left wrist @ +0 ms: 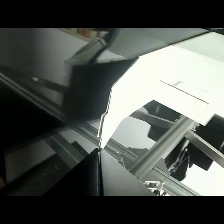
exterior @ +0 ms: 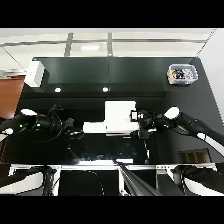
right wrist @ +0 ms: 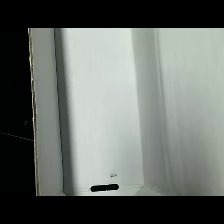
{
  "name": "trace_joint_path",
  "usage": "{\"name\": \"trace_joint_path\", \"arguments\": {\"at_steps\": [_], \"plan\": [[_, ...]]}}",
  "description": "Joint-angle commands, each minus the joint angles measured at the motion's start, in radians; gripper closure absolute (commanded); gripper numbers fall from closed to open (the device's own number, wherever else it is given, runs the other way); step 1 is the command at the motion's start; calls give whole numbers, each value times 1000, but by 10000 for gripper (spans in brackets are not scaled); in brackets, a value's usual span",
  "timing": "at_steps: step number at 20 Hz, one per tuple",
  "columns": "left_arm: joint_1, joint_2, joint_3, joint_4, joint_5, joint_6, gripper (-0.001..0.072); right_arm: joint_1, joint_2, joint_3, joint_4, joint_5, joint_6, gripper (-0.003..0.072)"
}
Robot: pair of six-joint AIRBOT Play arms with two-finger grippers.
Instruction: Fold the box and place the chain.
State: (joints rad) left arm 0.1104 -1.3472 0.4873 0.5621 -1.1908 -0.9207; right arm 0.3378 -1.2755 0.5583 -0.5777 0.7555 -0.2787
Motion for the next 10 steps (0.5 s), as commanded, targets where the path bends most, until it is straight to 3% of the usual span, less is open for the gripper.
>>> {"name": "trace_joint_path", "arguments": {"at_steps": [1, 8, 9, 10], "plan": [[8, -1, 2, -26, -48, 61, 684, 1, 0, 0, -1, 2, -1, 495], [8, -1, 2, -122, -104, 140, 679, 1, 0, 0, -1, 2, -1, 495], [8, -1, 2, -124, -107, 140, 603, 1, 0, 0, -1, 2, -1, 495], [8, -1, 2, -126, -114, 140, 462, 1, 0, 0, -1, 2, -1, 495]]}}
